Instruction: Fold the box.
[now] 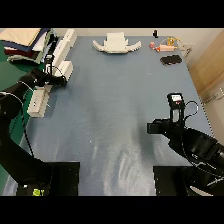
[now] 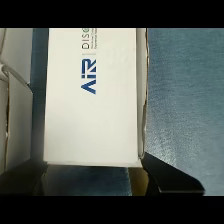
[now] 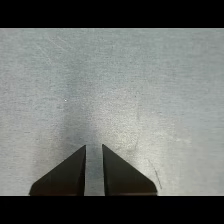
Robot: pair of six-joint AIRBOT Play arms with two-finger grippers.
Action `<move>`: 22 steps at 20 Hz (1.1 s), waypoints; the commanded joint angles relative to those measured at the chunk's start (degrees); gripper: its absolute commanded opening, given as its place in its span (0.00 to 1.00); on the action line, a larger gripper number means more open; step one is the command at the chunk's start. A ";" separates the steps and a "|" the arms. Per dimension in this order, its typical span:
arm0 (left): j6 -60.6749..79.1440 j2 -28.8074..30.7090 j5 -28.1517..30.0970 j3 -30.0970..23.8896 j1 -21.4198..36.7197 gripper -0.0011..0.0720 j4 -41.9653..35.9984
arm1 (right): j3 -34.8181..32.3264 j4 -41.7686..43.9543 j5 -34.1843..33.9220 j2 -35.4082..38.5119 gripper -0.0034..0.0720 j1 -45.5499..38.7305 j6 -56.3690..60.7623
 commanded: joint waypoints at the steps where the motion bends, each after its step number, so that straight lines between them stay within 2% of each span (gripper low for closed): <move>1: -0.20 -0.28 1.01 0.13 -0.04 0.62 0.02 | 0.04 0.02 0.00 -0.22 0.25 -0.04 0.00; 11: -0.31 -0.28 0.74 0.13 -0.07 0.62 -0.20 | 0.04 0.04 0.00 -0.22 0.25 -0.04 0.02; 12: -0.28 -0.28 0.74 0.11 -0.04 0.70 -0.17 | 0.04 0.02 0.00 -0.22 0.25 -0.04 0.02; 13: -0.39 -0.28 0.92 0.11 -0.04 0.97 -0.20 | 0.04 0.02 0.00 -0.22 0.25 -0.04 0.02; 16: -0.31 -0.24 0.48 0.13 0.00 0.98 -0.15 | 0.04 0.04 0.00 -0.22 0.25 -0.04 0.02; 18: -0.33 0.57 -1.81 0.13 0.35 0.98 0.33 | 0.04 0.39 0.00 -0.22 0.25 -0.04 0.02; 20: -0.37 2.84 -6.21 0.13 1.57 0.98 1.55 | 0.04 1.38 -0.02 -0.22 0.25 -0.04 0.02; 22: -0.35 5.99 -12.94 0.13 3.65 0.98 1.60 | 0.04 2.27 -0.02 -0.22 0.25 -0.04 0.00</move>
